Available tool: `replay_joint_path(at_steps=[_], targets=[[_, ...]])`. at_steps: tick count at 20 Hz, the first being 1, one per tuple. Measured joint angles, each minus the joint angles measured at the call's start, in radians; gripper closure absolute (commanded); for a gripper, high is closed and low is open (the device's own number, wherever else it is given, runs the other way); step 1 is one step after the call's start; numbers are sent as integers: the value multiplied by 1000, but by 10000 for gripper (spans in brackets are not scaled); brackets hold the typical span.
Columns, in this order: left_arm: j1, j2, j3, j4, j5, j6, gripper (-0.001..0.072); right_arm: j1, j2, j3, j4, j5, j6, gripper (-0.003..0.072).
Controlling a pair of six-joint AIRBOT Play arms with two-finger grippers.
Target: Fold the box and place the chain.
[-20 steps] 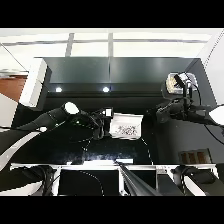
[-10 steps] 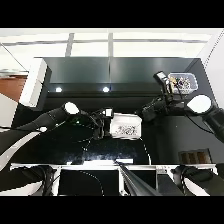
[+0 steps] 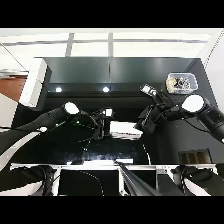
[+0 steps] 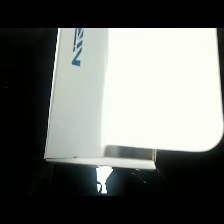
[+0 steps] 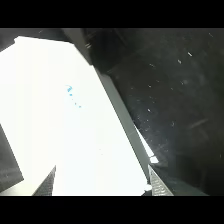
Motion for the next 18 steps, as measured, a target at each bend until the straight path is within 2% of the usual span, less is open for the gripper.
replay_joint_path(at_steps=[5, 6, 7, 9, 10, 11, 18], targets=[[0, 0, 0, 0, 0, 0, 227, 5, -1, 0, -8, 40, -148, -2], [0, 0, 0, 0, 0, 0, 227, 10, -1, 0, -16, 46, -162, 143], [0, 0, 0, 0, -1, 0, 227, 16, -1, 0, -23, 47, -172, 215], [0, 0, 0, 0, -1, -1, 227, 32, -2, 0, -41, 47, -185, 221], [0, 0, 0, 0, -1, -1, 227, 42, -2, 0, -47, 43, -188, 368], [0, 0, 0, 0, -1, -1, 227, 50, -2, 0, -55, 37, -192, 565], [0, 0, 0, 0, -3, -2, 227, 77, -2, 0, -79, 23, -194, 549]])
